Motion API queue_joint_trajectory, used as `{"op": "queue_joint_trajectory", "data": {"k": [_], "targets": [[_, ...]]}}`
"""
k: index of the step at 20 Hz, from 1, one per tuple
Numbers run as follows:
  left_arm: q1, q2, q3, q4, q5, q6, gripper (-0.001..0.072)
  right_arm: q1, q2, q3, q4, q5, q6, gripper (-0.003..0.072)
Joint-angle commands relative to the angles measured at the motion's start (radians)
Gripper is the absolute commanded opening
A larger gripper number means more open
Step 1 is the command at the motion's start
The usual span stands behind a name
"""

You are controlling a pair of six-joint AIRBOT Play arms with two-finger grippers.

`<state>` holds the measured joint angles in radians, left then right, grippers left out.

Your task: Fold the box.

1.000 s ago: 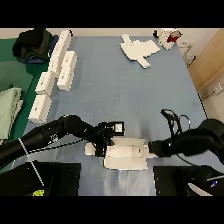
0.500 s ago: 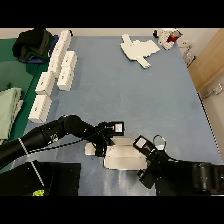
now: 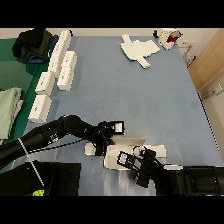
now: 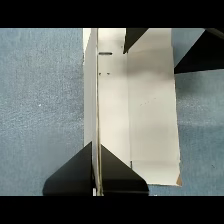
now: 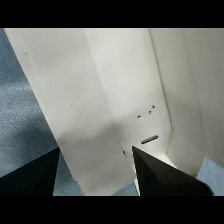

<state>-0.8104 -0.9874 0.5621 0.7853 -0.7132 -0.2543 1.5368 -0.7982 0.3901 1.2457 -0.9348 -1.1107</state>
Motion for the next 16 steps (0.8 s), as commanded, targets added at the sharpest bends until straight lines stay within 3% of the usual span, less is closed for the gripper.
{"op": "queue_joint_trajectory", "data": {"k": [1,6,11,16], "targets": [[0.000,0.000,0.000,0.000,0.006,0.000,0.0014,0.003,-0.006,-0.001,-0.021,0.008,-0.024,0.0670],[0.000,0.000,0.000,-0.001,0.006,0.000,0.0014,0.002,0.000,0.017,-0.193,-0.037,0.168,0.0660],[0.000,0.000,0.000,0.000,0.005,0.000,0.0014,0.002,0.016,0.091,-0.195,-0.178,0.264,0.0660],[0.000,0.000,0.000,0.000,0.005,0.000,0.0014,0.002,0.016,0.093,-0.183,-0.221,0.338,0.0674]]}}
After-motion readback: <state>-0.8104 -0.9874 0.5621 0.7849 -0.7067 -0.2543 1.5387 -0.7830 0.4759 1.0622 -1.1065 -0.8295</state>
